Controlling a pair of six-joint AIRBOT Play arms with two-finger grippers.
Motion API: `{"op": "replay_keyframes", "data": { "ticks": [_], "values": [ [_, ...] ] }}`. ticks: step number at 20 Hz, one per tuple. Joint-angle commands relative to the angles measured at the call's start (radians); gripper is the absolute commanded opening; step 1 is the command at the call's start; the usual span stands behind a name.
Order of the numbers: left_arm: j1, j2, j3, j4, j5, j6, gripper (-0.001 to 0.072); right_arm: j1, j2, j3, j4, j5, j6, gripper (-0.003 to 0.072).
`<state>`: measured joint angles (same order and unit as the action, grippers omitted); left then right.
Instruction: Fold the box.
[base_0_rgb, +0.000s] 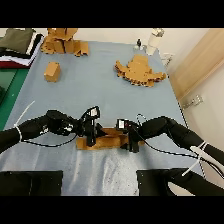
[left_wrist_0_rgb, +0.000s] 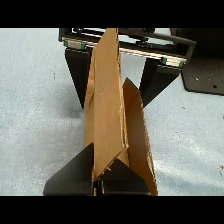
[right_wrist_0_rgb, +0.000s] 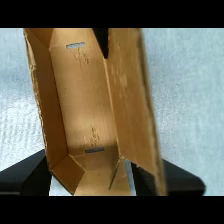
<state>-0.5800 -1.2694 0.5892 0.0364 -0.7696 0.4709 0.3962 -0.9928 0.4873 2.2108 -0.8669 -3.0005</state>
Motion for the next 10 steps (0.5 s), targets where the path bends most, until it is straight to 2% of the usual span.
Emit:
{"op": "replay_keyframes", "data": {
  "ticks": [1, 10],
  "values": [
    [0.0, 0.0, 0.0, 0.0, 0.0, 0.0, 0.0013, 0.018, -0.005, 0.001, -0.001, 0.007, -0.009, 0.0679],
    [0.0, 0.0, 0.0, 0.0, 0.0, 0.0, 0.0013, 0.043, -0.024, 0.001, -0.06, 0.031, -0.009, 0.0679]
  ]
}}
